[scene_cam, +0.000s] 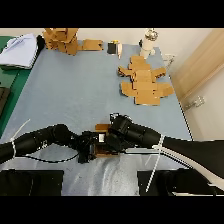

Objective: Fold the box.

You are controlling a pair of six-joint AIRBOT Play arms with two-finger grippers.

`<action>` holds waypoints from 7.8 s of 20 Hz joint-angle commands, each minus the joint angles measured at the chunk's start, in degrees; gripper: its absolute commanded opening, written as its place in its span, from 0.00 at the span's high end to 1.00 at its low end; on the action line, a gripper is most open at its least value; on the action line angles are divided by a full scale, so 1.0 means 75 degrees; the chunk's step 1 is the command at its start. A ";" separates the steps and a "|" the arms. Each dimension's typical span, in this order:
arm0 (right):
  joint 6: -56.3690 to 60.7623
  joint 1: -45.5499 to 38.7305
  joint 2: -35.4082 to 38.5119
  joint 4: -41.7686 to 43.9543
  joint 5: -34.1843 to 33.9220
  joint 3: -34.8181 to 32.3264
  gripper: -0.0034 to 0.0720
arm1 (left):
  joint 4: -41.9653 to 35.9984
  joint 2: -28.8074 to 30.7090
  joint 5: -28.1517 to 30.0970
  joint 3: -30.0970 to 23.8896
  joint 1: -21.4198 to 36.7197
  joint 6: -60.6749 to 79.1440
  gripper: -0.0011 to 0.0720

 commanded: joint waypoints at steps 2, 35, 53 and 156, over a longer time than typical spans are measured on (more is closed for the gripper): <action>-0.0003 0.0017 -0.0067 -0.0003 0.0003 0.0012 0.95 | 0.0038 0.0000 0.0006 0.0000 0.0003 0.0052 0.27; 0.0108 -0.0055 0.1445 -0.0458 -0.1457 0.0172 0.59 | 0.0035 0.0003 0.0003 0.0000 0.0006 0.0052 0.27; -1.1975 -0.6461 -0.1612 0.9398 -0.0624 0.0076 0.95 | 0.0038 0.0003 0.0006 0.0000 0.0003 0.0052 0.27; -0.6443 0.3448 0.3348 -0.4488 0.3523 -0.2547 0.54 | 0.0038 0.0003 0.0006 0.0000 0.0003 0.0052 0.26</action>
